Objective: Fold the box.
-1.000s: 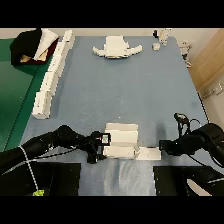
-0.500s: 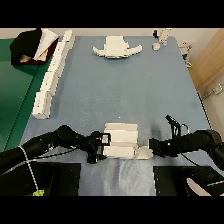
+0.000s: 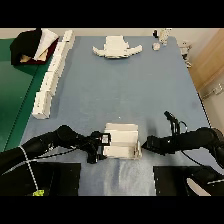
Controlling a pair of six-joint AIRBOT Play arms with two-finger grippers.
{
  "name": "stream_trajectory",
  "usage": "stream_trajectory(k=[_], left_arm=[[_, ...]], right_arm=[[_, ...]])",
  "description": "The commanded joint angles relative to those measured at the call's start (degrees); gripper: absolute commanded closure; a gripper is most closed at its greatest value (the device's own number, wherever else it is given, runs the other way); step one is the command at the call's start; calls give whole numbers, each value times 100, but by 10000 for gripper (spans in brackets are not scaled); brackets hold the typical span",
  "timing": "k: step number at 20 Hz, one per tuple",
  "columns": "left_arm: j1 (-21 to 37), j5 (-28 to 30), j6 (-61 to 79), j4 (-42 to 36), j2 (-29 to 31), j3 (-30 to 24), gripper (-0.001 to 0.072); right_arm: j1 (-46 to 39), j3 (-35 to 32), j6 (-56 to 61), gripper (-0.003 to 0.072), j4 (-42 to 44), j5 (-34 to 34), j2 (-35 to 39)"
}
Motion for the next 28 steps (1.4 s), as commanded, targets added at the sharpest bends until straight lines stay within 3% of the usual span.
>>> stream_trajectory(k=[1, 5, 9, 13, 15, 18, 22, 28], left_arm=[[2, 0, 2, 0, -2, 0, 200], [2, 0, 2, 2, -2, 0, 200], [2, 0, 2, 2, -2, 0, 199], [2, 0, 4, 2, -2, 0, 200], [2, 0, 2, 2, -2, 0, 200], [2, 0, 2, 0, -2, 0, 199], [2, 0, 2, 0, -2, 0, 200], [2, 0, 2, 0, -2, 0, 200]], right_arm=[[-2, 243, -153, 234, 81, 4, -24], [214, 247, -190, 220, 149, 35, -310], [1185, 308, -188, 248, 81, 472, -841], [1888, 752, 588, 254, -756, 675, -1335], [2170, 1099, 1117, 297, -1252, 640, -1670], [2573, 1692, 1989, 297, -1891, 286, -2225], [3167, 2387, 3383, 297, -3088, -723, -2839], [3753, 2664, 4636, 305, -3276, -916, -3228]])
